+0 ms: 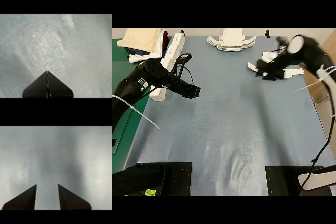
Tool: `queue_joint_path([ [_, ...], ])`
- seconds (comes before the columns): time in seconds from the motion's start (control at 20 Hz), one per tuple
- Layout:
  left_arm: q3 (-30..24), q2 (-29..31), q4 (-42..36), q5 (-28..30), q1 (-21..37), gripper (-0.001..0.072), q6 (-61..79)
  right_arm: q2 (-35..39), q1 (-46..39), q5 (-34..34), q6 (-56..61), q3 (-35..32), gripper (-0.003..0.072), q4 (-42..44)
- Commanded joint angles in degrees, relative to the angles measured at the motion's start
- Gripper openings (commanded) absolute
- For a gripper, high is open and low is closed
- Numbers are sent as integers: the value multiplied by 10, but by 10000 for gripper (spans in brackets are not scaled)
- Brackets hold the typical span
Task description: Fold the box.
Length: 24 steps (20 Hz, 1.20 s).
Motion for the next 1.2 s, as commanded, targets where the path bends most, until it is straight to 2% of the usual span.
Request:
queue_joint_path([
  [0.0, 0, 0, 0, 0, 0, 14, 0, -15, -166, 25, -28, 35, 434, 23],
  [0.1, 0, 0, 0, 0, 0, 14, 0, -48, -256, -29, -69, 35, 432, 82],
  [0.2, 0, 0, 0, 0, 0, 14, 0, -100, -332, -88, -142, 41, 432, 194],
  [0.3, 0, 0, 0, 0, 0, 14, 0, -169, -382, -112, -226, 73, 432, 305],
  [0.35, 0, 0, 0, 0, 0, 13, 0, -203, -397, -119, -243, 94, 432, 329],
  [0.55, 0, 0, 0, 0, 0, 13, 0, -318, -411, -159, -297, 185, 432, 372],
  [0.7, 0, 0, 0, 0, 0, 13, 0, -364, -405, -188, -307, 229, 408, 381],
  [0.95, 0, 0, 0, 0, 0, 13, 0, -395, -388, -194, -355, 248, 408, 432],
  [1.05, 0, 0, 0, 0, 0, 14, 0, -401, -379, -192, -361, 248, 372, 436],
  [1.15, 0, 0, 0, 0, 0, 14, 0, -404, -370, -192, -361, 248, 371, 438],
])
